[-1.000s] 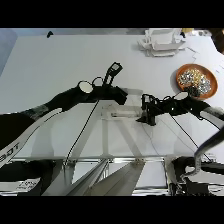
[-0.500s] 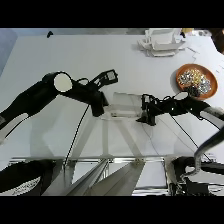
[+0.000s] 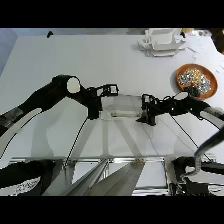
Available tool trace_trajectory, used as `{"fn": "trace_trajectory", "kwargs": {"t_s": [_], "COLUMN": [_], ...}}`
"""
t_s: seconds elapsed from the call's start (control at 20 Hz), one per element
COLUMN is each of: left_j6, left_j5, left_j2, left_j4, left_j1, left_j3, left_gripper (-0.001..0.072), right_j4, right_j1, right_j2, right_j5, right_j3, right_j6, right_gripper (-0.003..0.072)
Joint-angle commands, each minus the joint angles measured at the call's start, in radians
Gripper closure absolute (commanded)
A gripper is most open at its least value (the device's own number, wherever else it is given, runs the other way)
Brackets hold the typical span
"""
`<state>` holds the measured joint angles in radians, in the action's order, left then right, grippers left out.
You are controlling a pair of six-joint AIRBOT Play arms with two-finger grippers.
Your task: Fold the box and place the chain.
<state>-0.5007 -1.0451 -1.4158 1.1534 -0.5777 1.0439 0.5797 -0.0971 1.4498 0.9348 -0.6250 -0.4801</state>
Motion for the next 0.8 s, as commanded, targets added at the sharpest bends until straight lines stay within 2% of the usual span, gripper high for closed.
{"fn": "trace_trajectory", "kwargs": {"t_s": [0.0, 0.35, 0.45, 0.55, 0.75], "left_j6": [0.090, 0.191, 0.191, 0.192, 0.334], "left_j5": [0.048, 0.012, -0.001, 0.002, 0.041], "left_j2": [-0.030, -0.030, -0.031, -0.037, -0.038], "left_j4": [0.000, 0.019, 0.019, 0.019, 0.008], "left_j1": [0.006, 0.036, 0.035, 0.031, -0.002], "left_j3": [0.000, 0.000, 0.000, -0.001, -0.007], "left_gripper": [0.0707, 0.0706, 0.0678, 0.0520, 0.0304], "right_j4": [0.000, 0.000, 0.000, 0.000, 0.000], "right_j1": [0.001, 0.001, 0.001, 0.001, 0.000], "right_j2": [0.000, 0.000, 0.000, 0.000, 0.000], "right_j5": [0.000, 0.000, 0.000, 0.000, 0.000], "right_j3": [0.000, 0.000, 0.000, 0.000, 0.000], "right_j6": [0.000, 0.000, 0.000, 0.000, 0.000], "right_gripper": [0.0282, 0.0282, 0.0282, 0.0282, 0.0282]}}
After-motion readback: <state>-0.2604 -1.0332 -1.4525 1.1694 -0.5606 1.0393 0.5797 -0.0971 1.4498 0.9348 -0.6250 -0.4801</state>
